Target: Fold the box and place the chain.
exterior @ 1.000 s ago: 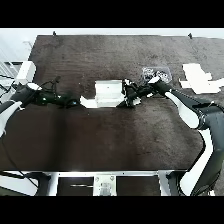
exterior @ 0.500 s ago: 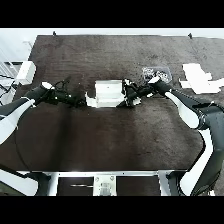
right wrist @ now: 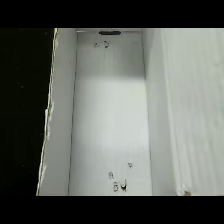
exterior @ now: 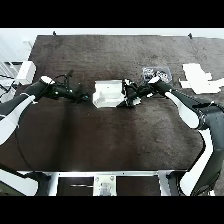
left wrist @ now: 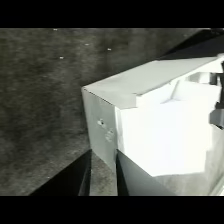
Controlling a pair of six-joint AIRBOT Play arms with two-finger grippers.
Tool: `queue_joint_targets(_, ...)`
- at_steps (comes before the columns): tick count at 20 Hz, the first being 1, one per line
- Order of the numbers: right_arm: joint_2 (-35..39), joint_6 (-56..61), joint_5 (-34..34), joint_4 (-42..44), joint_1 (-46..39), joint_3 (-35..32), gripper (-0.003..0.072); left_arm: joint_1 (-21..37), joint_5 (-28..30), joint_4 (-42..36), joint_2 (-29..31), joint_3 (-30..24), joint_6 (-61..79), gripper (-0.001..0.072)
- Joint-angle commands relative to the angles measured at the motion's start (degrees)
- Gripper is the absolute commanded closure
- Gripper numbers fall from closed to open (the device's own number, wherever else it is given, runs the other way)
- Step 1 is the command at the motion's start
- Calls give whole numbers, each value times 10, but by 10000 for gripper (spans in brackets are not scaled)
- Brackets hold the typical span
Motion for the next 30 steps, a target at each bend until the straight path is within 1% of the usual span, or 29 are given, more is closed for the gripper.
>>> queue_joint_targets(1,0,0,0,0,0,0,97,0,-16,-17,0,4,8,447)
queue_joint_targets(2,0,0,0,0,0,0,98,0,-18,-17,0,4,8,401)
queue_joint_targets(10,0,0,0,0,0,0,98,-14,-4,-25,0,5,1,399)
queue_joint_targets(12,0,0,0,0,0,0,98,-18,-5,-17,0,15,-9,399)
queue_joint_targets(14,0,0,0,0,0,0,98,-22,0,-7,0,25,-14,389)
queue_joint_targets(15,0,0,0,0,0,0,98,-26,4,1,0,25,-20,341)
queue_joint_targets(16,0,0,0,0,0,0,98,-29,6,15,0,25,-34,341)
queue_joint_targets(22,0,0,0,0,0,0,98,-45,5,34,0,45,-58,342)
queue_joint_targets(30,0,0,0,0,0,0,98,-97,13,174,0,95,-179,342)
